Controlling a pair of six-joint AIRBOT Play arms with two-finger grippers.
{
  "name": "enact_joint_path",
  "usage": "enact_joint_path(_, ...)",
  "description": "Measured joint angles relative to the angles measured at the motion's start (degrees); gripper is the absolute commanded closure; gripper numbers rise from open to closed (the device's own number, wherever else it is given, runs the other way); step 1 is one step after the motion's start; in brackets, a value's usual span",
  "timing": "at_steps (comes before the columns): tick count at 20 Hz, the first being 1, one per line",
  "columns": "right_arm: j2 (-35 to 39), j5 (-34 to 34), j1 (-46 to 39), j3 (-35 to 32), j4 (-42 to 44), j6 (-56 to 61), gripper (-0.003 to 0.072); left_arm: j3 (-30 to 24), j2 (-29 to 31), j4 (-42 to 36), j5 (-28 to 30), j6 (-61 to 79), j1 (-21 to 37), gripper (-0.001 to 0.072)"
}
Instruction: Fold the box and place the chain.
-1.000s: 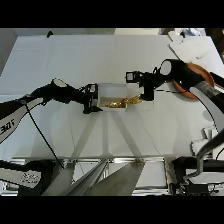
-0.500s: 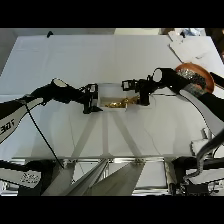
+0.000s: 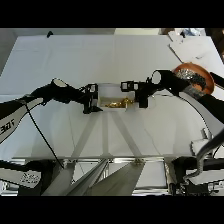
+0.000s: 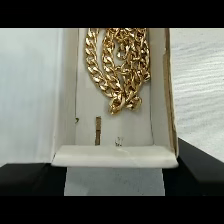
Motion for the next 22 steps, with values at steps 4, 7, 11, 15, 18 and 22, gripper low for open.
enact_joint_path(4, 4.8, -0.1, 1.9, 0.0, 0.0, 6.6, 0.0675, 0.0, 0.0, 0.0, 0.0, 0.0, 0.0, 0.0495)
enact_joint_path(7, 9.1, -0.3, 4.2, 0.0, 0.0, 11.3, 0.0675, 0.0, 0.0, 0.0, 0.0, 0.0, 0.0, 0.0495)
enact_joint_path(11, 13.7, -0.4, 8.9, 0.0, 0.0, 16.9, 0.0675, 0.0, 0.0, 0.0, 0.0, 0.0, 0.0, 0.0495)
enact_joint_path(15, 15.8, -1.3, 14.9, 0.0, -0.2, 20.2, 0.0675, 0.0, 0.0, 0.0, 0.0, 0.0, 0.0, 0.0495)
enact_joint_path(18, 16.3, -5.0, 19.1, 0.0, -0.3, 23.4, 0.0674, 0.0, 0.0, 0.0, 0.0, 0.0, 0.0, 0.0495)
enact_joint_path(22, 16.3, -12.4, 22.7, 0.1, -0.2, 26.9, 0.0674, 0.0, 0.0, 0.0, 0.0, 0.0, 0.0, 0.0495)
